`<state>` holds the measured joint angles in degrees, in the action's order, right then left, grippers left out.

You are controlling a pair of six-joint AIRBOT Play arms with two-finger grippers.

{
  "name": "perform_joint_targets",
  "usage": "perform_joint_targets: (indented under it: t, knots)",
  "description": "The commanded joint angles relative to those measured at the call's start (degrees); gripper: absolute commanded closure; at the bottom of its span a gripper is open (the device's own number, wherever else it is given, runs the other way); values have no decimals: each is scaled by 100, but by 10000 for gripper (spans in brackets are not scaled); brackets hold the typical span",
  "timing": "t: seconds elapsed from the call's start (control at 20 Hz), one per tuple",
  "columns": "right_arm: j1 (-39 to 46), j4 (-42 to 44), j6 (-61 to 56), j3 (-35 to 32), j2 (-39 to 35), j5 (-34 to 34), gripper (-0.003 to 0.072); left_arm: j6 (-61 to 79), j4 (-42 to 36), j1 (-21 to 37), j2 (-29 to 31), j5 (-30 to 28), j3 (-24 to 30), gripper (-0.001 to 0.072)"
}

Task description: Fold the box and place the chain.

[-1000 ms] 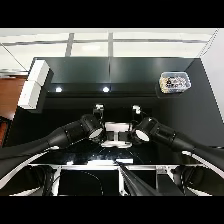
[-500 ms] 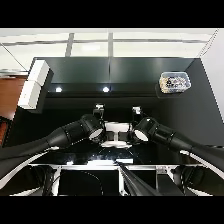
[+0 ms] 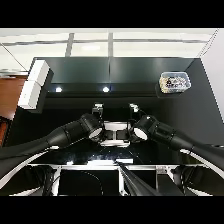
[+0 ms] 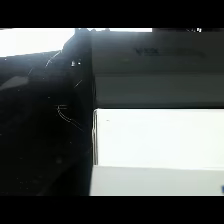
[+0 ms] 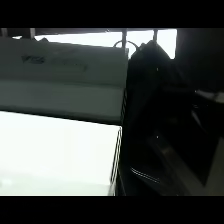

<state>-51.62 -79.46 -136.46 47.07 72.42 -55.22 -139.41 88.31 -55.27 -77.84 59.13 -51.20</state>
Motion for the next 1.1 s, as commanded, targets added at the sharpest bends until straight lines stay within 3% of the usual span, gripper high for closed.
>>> perform_joint_targets:
  t: [0.0,0.2,0.4,0.5,0.6,0.7,0.8,0.85,0.9,1.05]
  knots:
    - [0,-33,507,197,-46,-393,479,13,-31,-2,0,-33,0,680]
    - [195,4,1296,415,-538,-962,479,13,-31,0,0,-35,0,680]
    - [702,-72,1985,518,-1519,-1587,480,13,-31,0,0,-35,0,680]
    - [1073,-927,2299,516,-1978,-1875,481,13,-31,0,0,-33,0,680]
    - [1453,-2752,2306,463,-2079,-2144,482,13,-31,-2,0,-35,0,681]
    - [2120,-3488,2328,205,-2072,-1331,482,13,-31,0,0,-37,0,680]
    - [3036,-3217,2527,-50,-2024,87,479,13,-31,0,0,-48,0,680]
    - [3521,-3027,2520,-48,-1880,599,304,13,-31,0,0,-37,0,680]
    - [3952,-2747,2555,-17,-1694,1034,45,13,-31,0,0,-33,0,680]
    - [4992,-1528,2876,474,-767,1615,46,13,-33,-2,0,-35,0,680]
